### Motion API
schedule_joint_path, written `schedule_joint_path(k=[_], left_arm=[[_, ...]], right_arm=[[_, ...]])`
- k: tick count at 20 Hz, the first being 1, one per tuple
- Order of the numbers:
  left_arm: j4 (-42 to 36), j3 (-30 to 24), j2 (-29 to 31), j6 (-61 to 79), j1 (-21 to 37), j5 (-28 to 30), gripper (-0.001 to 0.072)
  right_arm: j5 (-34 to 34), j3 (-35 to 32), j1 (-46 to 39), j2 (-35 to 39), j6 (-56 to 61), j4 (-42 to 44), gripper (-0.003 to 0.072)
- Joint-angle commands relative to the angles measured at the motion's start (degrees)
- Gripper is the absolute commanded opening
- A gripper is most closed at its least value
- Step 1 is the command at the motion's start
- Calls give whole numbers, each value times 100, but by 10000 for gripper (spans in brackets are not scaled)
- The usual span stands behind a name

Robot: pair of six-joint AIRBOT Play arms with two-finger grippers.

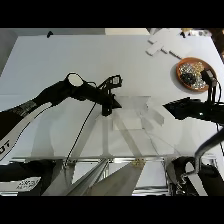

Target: Fold the box and place the chain.

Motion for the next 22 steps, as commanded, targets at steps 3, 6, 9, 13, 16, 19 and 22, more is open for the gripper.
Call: schedule_joint_path(k=[3, 6, 9, 13, 16, 19, 22], left_arm=[[68, -4, -208, 59, -291, 122, 3], [59, -4, -535, 59, -474, 463, 3], [57, -4, -765, 70, -573, 745, 2], [-68, -4, -835, 487, -636, 968, 1], [-179, -4, -835, 597, -647, 1058, -2], [-334, -4, -778, 638, -647, 1056, -4], [-612, -22, -745, 822, -621, 669, -6]], right_arm=[[129, 85, 4, 2, -2, -28, 339], [131, 85, 4, 2, 0, -31, 339], [131, 85, 4, 2, -2, -33, 339], [129, 83, 4, 2, -2, -35, 339], [127, 85, 4, 2, -2, -37, 338], [131, 85, 4, 2, -2, -57, 338], [131, 85, 4, 2, -2, -57, 338]])
